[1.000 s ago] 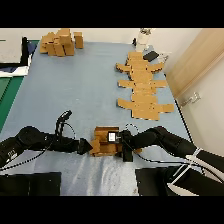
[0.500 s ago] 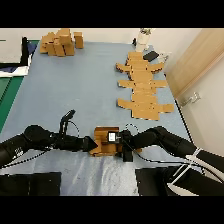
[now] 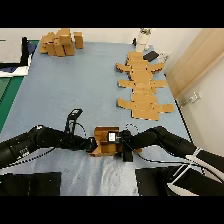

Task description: Fold the box.

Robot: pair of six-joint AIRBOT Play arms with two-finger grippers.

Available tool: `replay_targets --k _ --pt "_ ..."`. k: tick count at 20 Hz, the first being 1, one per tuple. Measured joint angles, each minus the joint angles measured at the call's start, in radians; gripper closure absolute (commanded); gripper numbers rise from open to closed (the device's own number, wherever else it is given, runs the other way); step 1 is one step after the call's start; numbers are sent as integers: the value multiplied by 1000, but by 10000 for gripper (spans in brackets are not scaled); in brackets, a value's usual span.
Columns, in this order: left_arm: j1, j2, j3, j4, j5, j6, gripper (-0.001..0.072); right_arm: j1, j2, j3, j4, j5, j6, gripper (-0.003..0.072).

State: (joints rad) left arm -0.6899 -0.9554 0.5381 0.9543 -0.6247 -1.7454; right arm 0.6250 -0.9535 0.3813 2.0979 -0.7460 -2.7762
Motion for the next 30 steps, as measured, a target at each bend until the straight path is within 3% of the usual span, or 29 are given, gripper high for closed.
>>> replay_targets --k 11,19,20,21,22,30 --pt "-198 -181 201 327 -127 -384 125 0 0 0 0 0 0 223" --pt "-258 -314 340 460 -229 -552 126 0 0 0 0 0 0 222" --pt "-260 -325 345 463 -233 -565 183 0 0 0 0 0 0 223" --pt "-261 -334 348 467 -237 -576 487 0 0 0 0 0 0 223" --pt "-262 -342 351 475 -245 -585 671 0 0 0 0 0 0 222" --pt "-268 -360 357 471 -260 -610 696 0 0 0 0 -3 2 222"
